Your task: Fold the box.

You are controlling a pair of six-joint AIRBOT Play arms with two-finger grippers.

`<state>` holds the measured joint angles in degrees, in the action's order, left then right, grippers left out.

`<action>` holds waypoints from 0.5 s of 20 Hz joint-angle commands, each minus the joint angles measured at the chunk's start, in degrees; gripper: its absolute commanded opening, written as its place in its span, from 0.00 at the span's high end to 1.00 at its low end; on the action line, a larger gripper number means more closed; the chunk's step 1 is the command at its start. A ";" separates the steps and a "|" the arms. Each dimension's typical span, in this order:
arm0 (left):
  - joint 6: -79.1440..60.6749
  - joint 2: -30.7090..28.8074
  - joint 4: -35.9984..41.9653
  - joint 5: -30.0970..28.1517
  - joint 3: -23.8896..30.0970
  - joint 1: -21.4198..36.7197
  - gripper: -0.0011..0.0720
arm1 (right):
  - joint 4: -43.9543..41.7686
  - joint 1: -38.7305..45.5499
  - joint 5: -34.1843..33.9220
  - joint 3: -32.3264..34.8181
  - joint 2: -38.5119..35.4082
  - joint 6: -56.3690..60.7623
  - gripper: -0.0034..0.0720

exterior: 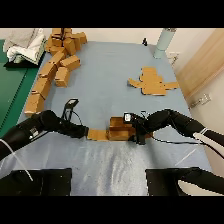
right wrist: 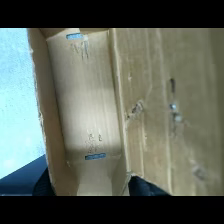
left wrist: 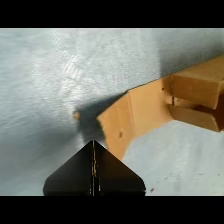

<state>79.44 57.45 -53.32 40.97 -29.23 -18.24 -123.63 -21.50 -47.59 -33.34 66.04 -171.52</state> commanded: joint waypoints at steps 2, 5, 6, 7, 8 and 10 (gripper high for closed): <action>2.49 3.63 6.97 -6.23 0.31 -6.56 0.97 | 0.00 -0.04 0.00 -0.02 -0.02 0.00 0.28; 2.51 3.58 7.45 -7.15 0.31 -7.28 0.97 | 0.00 -0.04 0.00 -0.02 -0.02 0.00 0.28; 2.51 3.58 8.09 -7.21 0.31 -7.28 0.97 | 0.00 -0.04 0.00 -0.02 -0.02 -0.02 0.28; 2.45 3.58 9.35 -7.54 0.28 -7.37 0.97 | -0.02 -0.04 0.00 -0.02 -0.02 0.00 0.28; 2.29 3.58 10.69 -7.80 0.24 -7.56 0.97 | 0.00 -0.02 0.00 -0.02 -0.02 0.00 0.28; -2.40 3.54 15.76 -7.87 0.04 -8.96 0.97 | 0.00 -0.02 0.02 -0.02 -0.02 0.00 0.28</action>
